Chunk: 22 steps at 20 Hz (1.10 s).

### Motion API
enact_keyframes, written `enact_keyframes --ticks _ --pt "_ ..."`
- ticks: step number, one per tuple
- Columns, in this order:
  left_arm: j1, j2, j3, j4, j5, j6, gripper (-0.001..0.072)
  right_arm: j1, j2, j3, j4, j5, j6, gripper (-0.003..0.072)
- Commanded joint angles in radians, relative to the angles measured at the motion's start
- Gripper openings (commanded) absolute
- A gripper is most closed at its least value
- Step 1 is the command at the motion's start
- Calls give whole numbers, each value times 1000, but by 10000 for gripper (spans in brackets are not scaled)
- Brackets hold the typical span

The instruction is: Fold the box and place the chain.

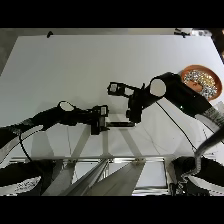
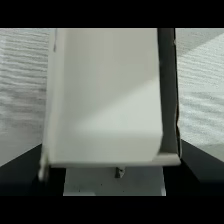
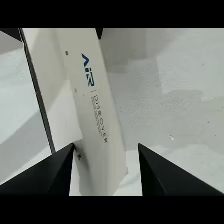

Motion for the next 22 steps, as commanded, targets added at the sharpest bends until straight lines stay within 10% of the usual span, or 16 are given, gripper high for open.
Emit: enact_keyframes --ticks 1,22 --pt "0 0 1 0 -2 1 331 19 0 -5 -30 35 2 389" --pt "0 0 1 0 -1 1 331 78 34 -57 -52 50 24 343"
